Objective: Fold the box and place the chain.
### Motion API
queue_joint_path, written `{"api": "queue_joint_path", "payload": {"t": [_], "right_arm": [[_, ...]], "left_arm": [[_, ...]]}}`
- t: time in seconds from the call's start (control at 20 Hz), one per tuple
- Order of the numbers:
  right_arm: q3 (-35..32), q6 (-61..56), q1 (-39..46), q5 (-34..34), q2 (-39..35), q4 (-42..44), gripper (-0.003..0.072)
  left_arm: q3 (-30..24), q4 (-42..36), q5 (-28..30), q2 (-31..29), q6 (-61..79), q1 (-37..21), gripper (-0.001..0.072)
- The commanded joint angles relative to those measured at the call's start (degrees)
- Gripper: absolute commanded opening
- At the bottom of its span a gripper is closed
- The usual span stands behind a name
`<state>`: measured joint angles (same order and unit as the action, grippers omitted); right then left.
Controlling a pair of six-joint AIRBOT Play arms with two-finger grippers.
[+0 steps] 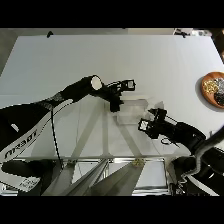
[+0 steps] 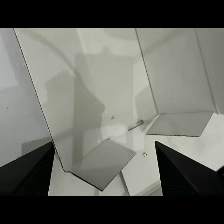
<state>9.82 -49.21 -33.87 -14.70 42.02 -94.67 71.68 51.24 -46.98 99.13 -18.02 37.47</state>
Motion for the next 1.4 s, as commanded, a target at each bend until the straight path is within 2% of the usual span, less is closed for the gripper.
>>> {"api": "queue_joint_path", "payload": {"t": [0.0, 0.25, 0.4, 0.5, 0.6, 0.7, 0.9, 1.15, 1.35], "right_arm": [[-0.02, 0.17, 0.02, 3.54, 0.96, 0.44, 0.0703], [0.55, -2.40, 0.02, 5.64, 0.63, 1.16, 0.0703], [4.68, -5.64, 0.87, -0.07, 0.48, 2.21, 0.0699], [6.51, -5.55, 5.11, -2.43, 0.50, 5.68, 0.0700], [7.45, 1.51, 10.78, -4.61, 0.50, 13.51, 0.0699], [7.52, 15.72, 14.21, -6.54, 0.50, 23.69, 0.0697], [7.52, 43.60, 15.56, -11.98, 0.94, 42.47, 0.0696], [7.52, 53.68, 16.04, -13.07, 3.76, 50.42, 0.0696], [7.52, 61.88, 22.16, -13.42, 4.68, 59.14, 0.0691]], "left_arm": [[-0.02, 0.00, 0.02, 0.02, 0.02, 0.04, 0.0010], [-0.02, 0.00, 0.02, 0.02, 0.02, 0.04, 0.0010], [-0.02, 0.00, 0.02, 0.02, 0.02, 0.04, 0.0010], [-0.02, 0.00, 0.02, 0.02, 0.02, 0.04, 0.0010], [-0.02, 0.00, 0.00, 0.02, 0.02, 0.04, 0.0010], [-0.02, 0.00, 0.02, 0.02, 0.02, 0.02, 0.0010], [-0.02, 0.00, 0.02, 0.02, 0.02, 0.04, 0.0010], [-0.02, 0.00, 0.02, 0.02, 0.02, 0.04, 0.0011], [-0.02, 0.00, 0.02, 0.02, 0.02, 0.04, 0.0011]]}}
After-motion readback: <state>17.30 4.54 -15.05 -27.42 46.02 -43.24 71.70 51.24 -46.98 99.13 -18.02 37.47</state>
